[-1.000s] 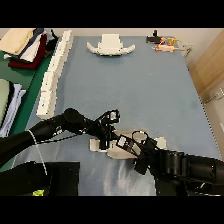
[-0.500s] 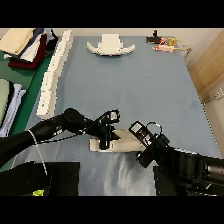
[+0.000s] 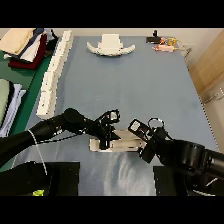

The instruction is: Fold the box.

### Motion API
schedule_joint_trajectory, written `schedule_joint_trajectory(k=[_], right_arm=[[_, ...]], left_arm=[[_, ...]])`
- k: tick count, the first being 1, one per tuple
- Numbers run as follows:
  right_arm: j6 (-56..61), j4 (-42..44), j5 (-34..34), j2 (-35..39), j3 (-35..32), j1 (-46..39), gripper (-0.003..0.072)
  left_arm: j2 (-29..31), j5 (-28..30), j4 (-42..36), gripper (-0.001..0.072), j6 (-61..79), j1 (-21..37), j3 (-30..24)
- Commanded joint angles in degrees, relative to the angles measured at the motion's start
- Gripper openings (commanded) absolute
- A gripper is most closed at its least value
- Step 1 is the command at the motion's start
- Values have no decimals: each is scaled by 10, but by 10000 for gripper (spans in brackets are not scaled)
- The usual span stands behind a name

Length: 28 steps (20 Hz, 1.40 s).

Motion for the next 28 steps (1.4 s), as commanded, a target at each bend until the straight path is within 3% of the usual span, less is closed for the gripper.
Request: schedule_joint_trajectory(k=[1, 6, 10, 13, 28], right_arm=[[-223, 138, 26, 12, -4, -109, 720], [-537, 355, 44, -8, -8, -281, 720], [-731, 492, 5, -70, -7, -365, 720], [-748, 493, -21, -89, -5, -376, 720], [-731, 483, -27, -65, -7, -376, 719]], left_arm=[[0, 0, 0, 15, 0, 0, 0], [0, 0, 0, 15, 0, 0, 0], [0, 0, 0, 15, 0, 0, 0], [0, 0, 0, 16, 0, 0, 0], [0, 0, 0, 15, 0, 0, 0]])
